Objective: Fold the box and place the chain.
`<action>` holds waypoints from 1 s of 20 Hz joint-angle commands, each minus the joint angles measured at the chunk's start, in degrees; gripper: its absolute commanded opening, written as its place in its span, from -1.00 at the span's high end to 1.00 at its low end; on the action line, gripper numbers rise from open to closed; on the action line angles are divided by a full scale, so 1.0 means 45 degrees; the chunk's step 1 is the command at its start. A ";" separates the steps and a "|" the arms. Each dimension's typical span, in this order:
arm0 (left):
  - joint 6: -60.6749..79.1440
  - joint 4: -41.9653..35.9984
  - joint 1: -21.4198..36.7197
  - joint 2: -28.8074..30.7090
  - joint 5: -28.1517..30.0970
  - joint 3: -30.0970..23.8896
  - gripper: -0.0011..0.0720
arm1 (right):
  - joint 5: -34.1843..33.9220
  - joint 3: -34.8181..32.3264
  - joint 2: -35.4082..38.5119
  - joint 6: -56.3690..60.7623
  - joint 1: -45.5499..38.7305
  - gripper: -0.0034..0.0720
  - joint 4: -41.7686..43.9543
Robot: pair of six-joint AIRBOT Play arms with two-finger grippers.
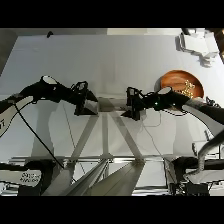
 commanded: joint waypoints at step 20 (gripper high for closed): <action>-0.0602 -0.0146 -0.1277 -0.0379 0.1807 -0.0131 0.39 | 0.0000 0.0005 0.0000 0.0000 0.0000 -0.14 0.0005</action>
